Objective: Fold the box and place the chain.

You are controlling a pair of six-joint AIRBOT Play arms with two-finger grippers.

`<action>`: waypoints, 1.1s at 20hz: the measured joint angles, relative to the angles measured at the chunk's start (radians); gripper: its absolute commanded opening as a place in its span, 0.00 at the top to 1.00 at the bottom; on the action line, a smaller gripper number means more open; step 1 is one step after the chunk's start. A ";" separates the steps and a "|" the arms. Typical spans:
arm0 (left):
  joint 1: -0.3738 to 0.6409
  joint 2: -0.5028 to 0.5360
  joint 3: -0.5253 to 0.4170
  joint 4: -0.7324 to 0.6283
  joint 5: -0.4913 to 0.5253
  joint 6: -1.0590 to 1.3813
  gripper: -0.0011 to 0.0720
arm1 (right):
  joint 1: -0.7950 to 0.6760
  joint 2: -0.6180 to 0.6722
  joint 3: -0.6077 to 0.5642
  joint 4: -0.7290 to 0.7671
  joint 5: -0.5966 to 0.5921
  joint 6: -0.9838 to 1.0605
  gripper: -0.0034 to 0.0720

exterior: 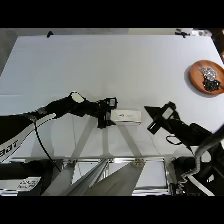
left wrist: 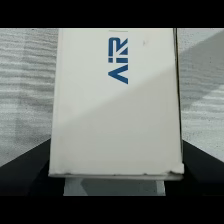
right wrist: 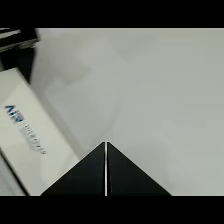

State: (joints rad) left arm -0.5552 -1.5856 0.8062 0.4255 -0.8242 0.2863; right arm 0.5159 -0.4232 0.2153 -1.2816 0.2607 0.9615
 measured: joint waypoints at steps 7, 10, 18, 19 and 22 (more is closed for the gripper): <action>0.000 0.000 0.000 0.001 0.000 0.001 0.61 | -0.418 0.050 0.041 -0.006 0.333 0.216 0.95; 0.000 0.000 0.000 0.001 0.001 0.002 0.61 | -0.577 0.002 0.105 0.005 0.491 0.275 0.95; 0.018 0.032 -0.001 -0.004 0.026 0.000 0.61 | -0.695 -0.154 0.209 0.085 0.667 0.299 0.94; 0.033 0.049 0.000 -0.008 0.050 0.000 0.61 | -0.697 -0.161 0.212 0.089 0.674 0.297 0.94; 0.114 0.109 0.000 -0.015 0.136 0.000 0.61 | -0.702 -0.174 0.217 0.094 0.689 0.291 0.94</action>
